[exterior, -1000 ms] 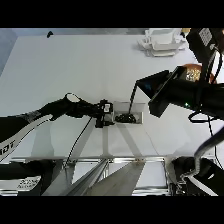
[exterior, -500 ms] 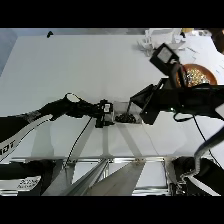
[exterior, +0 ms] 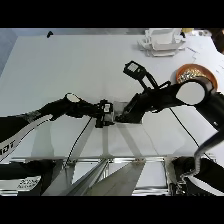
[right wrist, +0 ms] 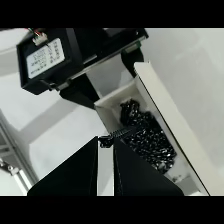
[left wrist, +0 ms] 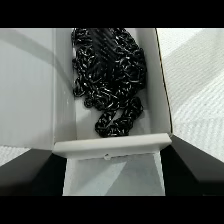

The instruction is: Fold the box and place the chain.

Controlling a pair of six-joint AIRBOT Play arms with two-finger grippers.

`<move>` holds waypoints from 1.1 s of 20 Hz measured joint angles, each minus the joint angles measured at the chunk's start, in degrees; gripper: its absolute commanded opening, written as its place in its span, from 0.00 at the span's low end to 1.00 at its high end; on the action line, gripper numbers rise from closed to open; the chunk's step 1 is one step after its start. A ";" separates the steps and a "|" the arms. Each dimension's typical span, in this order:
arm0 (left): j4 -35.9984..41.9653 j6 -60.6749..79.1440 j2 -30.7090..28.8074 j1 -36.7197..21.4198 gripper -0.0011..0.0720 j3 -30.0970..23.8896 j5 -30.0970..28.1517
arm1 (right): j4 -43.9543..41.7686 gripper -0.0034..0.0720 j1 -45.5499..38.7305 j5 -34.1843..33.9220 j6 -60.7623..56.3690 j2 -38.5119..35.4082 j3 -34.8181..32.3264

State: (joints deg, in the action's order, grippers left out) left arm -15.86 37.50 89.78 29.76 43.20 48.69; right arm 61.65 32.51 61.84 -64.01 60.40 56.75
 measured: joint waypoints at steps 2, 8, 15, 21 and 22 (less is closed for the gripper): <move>0.02 -0.02 0.00 0.00 0.13 0.00 0.00 | -0.24 0.06 0.00 1.38 -0.02 1.70 0.00; 0.02 -0.02 0.02 0.00 0.13 0.00 0.00 | -0.15 0.22 0.00 3.10 0.00 3.48 0.02; 0.02 -0.02 0.02 0.00 0.13 0.00 0.00 | 2.71 0.17 0.00 3.02 0.02 3.74 6.25; 0.02 -0.02 0.02 0.00 0.13 0.00 0.00 | 11.15 0.06 -0.02 -1.46 2.51 6.12 10.71; 0.02 -0.02 0.00 0.00 0.13 0.00 0.00 | 11.45 0.06 0.00 -1.11 3.52 7.43 10.88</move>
State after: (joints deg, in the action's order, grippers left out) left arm -15.84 37.47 89.78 29.76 43.20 48.69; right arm 73.10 32.51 60.73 -60.49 67.83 67.64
